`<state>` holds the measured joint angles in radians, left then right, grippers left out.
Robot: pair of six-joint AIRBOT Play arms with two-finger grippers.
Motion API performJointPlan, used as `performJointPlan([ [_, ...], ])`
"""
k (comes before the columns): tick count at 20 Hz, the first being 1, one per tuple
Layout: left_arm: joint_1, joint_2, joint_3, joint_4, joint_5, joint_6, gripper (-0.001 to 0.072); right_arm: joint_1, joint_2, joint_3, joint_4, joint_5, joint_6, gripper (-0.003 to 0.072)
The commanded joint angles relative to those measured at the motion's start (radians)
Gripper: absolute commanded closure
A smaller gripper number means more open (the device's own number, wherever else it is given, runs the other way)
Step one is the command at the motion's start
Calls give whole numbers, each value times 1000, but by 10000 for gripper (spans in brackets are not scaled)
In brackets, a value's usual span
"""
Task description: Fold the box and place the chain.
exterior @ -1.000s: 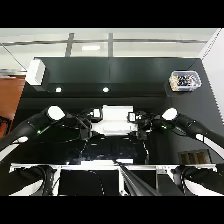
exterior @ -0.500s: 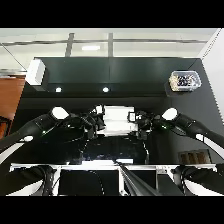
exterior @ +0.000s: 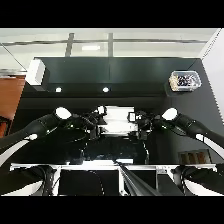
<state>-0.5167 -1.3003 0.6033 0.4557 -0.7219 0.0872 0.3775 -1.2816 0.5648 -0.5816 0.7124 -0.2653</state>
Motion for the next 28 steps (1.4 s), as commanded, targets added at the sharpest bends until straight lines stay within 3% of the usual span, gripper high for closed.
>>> performJointPlan([
  [1, -5, -3, 5, -3, 6, 3, 505, 1, -1, 0, 1, -2, 0, 551],
  [3, -5, -2, 5, -4, 8, 3, 350, 1, -1, 0, 1, -2, 1, 551],
  [4, -4, 0, 7, 3, 6, -4, 399, 1, -1, 0, 1, -2, 1, 551],
  [5, 2, 8, 19, 56, -1, -37, 692, 1, -1, 0, 1, -2, 1, 551],
  [8, 63, 89, 60, 283, -50, -343, 683, 1, -1, 0, 2, -3, 2, 551],
  [11, 188, 232, 85, 650, -138, -805, 685, 1, -1, 0, 1, -3, 2, 551],
  [13, 301, 304, 84, 752, -227, -952, 682, 1, -1, 0, 1, -3, 2, 551],
  [15, 412, 326, 76, 710, -286, -1032, 683, 1, -1, 0, 1, -3, 2, 551],
  [18, 531, 275, 11, 671, -321, -1600, 682, 1, -1, 0, 1, -3, 2, 551],
  [20, 558, 195, -39, 542, -369, -1582, 681, 1, -1, 0, 1, -3, 2, 551],
  [23, 530, 67, -72, 300, -380, -1380, 683, 1, -1, 0, 1, -3, 2, 551],
  [28, 367, -49, -62, 165, -244, -1319, 684, 1, -1, 0, 1, -3, 2, 551],
])
